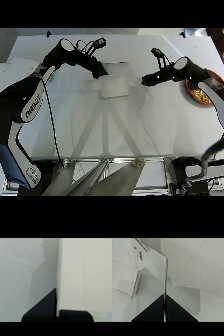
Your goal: Fold the box and place the chain.
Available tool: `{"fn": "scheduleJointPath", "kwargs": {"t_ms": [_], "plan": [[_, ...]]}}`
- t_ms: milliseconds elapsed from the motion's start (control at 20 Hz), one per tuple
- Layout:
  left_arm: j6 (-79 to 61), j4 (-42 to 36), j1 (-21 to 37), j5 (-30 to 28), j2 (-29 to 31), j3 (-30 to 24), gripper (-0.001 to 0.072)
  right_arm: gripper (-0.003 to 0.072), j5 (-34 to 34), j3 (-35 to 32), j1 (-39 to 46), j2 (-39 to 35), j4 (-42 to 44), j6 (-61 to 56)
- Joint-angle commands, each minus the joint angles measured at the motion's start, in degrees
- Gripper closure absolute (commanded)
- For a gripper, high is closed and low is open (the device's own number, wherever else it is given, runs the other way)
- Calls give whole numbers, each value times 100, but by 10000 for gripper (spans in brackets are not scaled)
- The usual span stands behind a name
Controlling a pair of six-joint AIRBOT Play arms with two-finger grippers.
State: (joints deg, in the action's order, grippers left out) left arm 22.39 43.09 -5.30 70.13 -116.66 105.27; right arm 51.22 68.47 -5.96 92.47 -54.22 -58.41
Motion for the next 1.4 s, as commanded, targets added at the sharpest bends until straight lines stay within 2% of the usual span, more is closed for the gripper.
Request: {"fn": "scheduleJointPath", "kwargs": {"t_ms": [0,50,100,200,300,450,600,750,850,1000,1250,1350], "plan": [[-184,2,-4,4,-2,2,703,675,-7,4,0,4,-2,0],[-188,0,-4,2,2,2,703,644,-7,4,0,4,0,0],[-188,2,-4,2,7,2,703,531,4,7,0,4,0,-2],[-188,2,-4,31,15,2,705,404,42,9,2,-2,-9,0],[-186,13,-2,87,66,2,703,181,157,11,2,-90,-118,-4],[-186,151,37,280,280,2,706,164,640,11,2,-463,-496,-4],[-184,20,205,894,546,-4,708,164,944,11,2,-988,-1491,-79],[-186,-238,337,1309,868,-26,710,164,772,11,2,-1445,-2632,-302],[-184,-205,343,1303,1150,-181,711,164,496,11,2,-1602,-2791,-304],[-186,-184,310,1360,1620,-723,711,164,275,11,0,-1637,-2767,-302],[-463,133,232,1257,2490,-2081,712,164,273,11,0,-1637,-2767,-302],[-675,107,157,1246,2645,-2354,712,164,273,11,0,-1637,-2767,-302]]}}
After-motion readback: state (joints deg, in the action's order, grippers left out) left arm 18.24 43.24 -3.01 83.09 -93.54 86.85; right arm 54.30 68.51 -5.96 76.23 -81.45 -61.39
